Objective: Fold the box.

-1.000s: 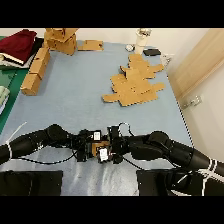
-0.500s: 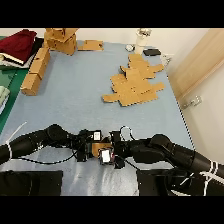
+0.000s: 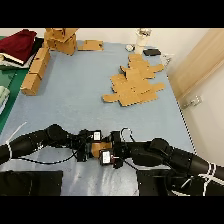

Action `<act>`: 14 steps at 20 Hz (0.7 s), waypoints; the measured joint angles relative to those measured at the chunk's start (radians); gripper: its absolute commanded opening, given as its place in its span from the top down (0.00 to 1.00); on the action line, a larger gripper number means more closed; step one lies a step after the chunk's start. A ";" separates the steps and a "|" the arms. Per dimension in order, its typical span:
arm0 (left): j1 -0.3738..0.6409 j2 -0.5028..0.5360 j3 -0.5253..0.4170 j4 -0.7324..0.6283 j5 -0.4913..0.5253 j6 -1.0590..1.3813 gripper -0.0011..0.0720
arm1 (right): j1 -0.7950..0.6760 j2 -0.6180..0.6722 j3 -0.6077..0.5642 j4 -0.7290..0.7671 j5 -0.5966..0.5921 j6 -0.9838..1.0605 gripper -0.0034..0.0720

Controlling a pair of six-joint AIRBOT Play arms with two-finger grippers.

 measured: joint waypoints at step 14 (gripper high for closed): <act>0.000 0.000 0.000 0.000 0.000 0.000 0.15 | 0.057 -0.030 -0.044 -0.054 0.121 0.026 0.51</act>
